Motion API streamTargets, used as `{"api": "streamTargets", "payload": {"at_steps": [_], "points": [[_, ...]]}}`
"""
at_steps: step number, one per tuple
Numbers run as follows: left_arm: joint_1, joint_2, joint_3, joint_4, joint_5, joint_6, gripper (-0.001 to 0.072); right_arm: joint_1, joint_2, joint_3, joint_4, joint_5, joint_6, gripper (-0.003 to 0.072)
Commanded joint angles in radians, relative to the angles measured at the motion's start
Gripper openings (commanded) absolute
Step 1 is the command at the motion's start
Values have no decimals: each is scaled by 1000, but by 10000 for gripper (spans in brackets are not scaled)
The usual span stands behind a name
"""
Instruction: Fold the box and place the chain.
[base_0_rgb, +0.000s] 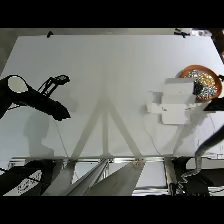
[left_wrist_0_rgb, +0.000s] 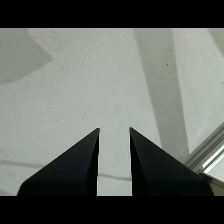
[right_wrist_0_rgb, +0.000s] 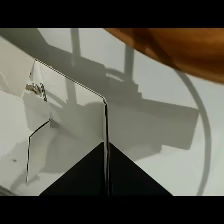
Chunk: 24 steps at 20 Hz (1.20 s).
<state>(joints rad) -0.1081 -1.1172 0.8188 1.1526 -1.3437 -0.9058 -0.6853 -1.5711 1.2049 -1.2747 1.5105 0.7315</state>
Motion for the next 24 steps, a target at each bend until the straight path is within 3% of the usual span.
{"api": "streamTargets", "payload": {"at_steps": [1,5,9,12,18,21,23,24], "points": [[1,-1,0,0,0,0,210,160,79,-126,179,-60,-26,6],[1,-1,0,0,0,0,210,385,153,-290,279,-172,-26,6],[1,-1,0,0,1,0,210,560,219,-374,400,-267,-21,6],[1,-1,0,-1,1,0,210,665,238,-404,497,-334,2,6],[1,-2,0,-73,54,96,215,888,238,-424,504,-471,76,8],[1,-16,0,-249,102,285,427,938,238,-424,502,-484,84,8],[1,-37,0,-336,136,338,692,946,238,-424,502,-478,84,8],[1,-50,0,-364,145,373,693,946,238,-424,504,-475,84,8]]}}
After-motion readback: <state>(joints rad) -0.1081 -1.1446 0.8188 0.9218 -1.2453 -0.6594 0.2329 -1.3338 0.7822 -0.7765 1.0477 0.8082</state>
